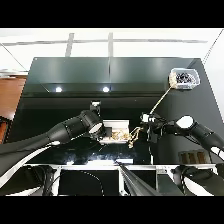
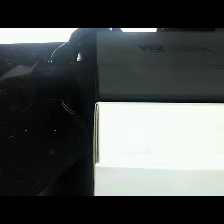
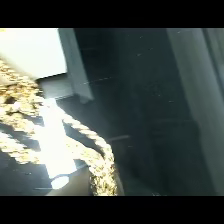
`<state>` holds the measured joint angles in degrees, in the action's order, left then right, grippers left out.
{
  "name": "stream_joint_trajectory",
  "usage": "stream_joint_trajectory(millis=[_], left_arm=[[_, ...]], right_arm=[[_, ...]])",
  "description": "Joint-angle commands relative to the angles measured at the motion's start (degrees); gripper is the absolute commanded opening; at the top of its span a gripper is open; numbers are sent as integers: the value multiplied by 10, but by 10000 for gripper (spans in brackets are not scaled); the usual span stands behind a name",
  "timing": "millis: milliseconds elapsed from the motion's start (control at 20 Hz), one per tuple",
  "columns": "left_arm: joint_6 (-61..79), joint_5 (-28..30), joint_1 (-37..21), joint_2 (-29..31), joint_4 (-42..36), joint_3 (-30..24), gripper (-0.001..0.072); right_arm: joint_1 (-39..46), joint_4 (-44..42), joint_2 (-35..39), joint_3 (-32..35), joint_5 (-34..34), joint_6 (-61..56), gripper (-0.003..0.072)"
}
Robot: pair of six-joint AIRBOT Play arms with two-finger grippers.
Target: Fold the box and place the chain.
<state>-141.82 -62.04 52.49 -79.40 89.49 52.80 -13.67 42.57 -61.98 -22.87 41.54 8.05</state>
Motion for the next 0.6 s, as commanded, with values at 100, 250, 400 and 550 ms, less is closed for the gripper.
stream_joint_trajectory(millis=[100, 250, 400, 550], left_arm=[[0, 0, -1, 0, 0, 0, 30], [0, 0, -1, 0, 0, 0, 30], [0, 0, -1, 0, 0, 0, 30], [0, 0, -1, 0, 0, 0, 30]], right_arm=[[0, 12, 21, 0, 13, -83, 44], [0, 34, 73, -11, 15, -168, 43], [0, 89, 153, -41, 37, -264, 42], [0, 110, 224, -90, 87, -354, 39]])
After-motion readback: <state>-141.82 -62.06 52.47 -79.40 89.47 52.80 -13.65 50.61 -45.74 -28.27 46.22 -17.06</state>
